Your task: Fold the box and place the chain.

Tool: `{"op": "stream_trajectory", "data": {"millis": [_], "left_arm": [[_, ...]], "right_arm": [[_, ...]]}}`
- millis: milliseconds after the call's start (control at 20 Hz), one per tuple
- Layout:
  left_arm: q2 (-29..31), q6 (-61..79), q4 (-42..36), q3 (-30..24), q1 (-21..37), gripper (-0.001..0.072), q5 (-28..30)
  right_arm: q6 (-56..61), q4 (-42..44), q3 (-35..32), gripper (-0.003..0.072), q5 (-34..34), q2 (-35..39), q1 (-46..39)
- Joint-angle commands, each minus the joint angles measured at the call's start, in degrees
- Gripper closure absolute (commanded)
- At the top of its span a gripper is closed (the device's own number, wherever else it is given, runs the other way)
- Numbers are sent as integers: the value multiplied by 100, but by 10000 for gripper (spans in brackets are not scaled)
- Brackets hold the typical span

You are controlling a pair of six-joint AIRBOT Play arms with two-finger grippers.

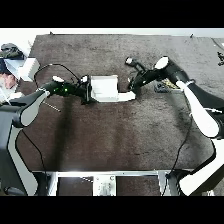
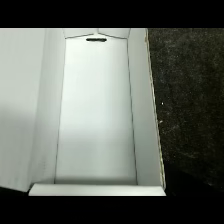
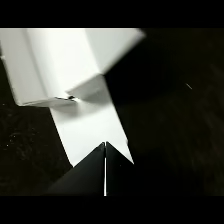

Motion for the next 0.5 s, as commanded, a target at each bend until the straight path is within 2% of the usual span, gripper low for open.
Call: {"op": "stream_trajectory", "data": {"millis": [0, 200, 350, 450], "left_arm": [[-2, 4, 2, 2, 4, 305, 7], [-2, 2, 2, 2, 4, 305, 9], [-2, 2, 2, 2, 4, 305, 9], [-2, 4, 2, 2, 4, 304, 9]], "right_arm": [[2387, -116, 2, 678, 116, 282, -483], [3499, -55, -114, 678, 264, 144, -962], [3554, -20, -629, 677, -72, 142, -990], [3449, 492, -1106, 677, -444, 138, -988]]}}
